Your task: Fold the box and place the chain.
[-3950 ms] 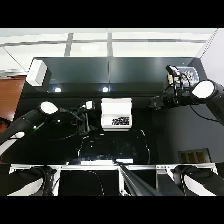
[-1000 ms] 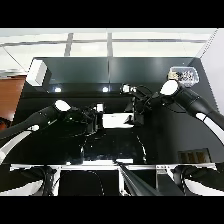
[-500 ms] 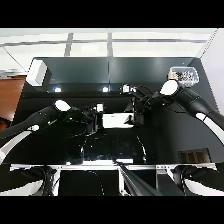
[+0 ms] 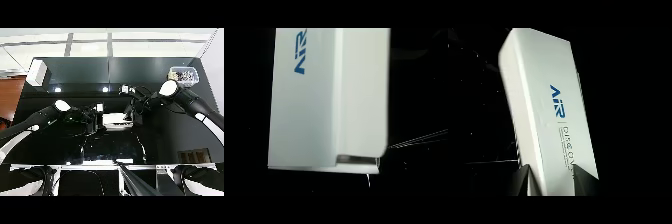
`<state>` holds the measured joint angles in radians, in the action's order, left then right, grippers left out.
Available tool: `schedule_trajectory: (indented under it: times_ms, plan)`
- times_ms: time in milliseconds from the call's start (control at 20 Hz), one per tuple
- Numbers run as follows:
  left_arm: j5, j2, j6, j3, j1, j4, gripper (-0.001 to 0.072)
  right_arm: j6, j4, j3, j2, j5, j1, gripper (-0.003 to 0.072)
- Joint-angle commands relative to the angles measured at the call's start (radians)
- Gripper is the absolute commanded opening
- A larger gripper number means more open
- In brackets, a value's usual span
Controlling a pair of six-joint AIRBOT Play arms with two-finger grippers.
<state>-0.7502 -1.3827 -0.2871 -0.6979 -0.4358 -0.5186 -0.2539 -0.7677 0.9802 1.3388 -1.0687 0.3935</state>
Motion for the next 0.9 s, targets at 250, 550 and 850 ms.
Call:
schedule_trajectory:
  times_ms: [250, 550, 850]
  plan:
    - [-0.001, 0.0, -0.002, 0.0, -0.001, 0.0, 0.0398, 0.0, -0.035, -0.001, 0.0, 0.004, 0.021, 0.0296]
    - [-0.001, 0.0, -0.002, 0.0, 0.0, 0.0, 0.0398, 0.0, -0.064, -0.001, 0.0, 0.045, 0.052, 0.0295]
    - [-0.001, 0.0, -0.002, 0.0, -0.001, 0.0, 0.0398, 0.0, -0.069, -0.001, 0.0, 0.041, 0.052, 0.0198]
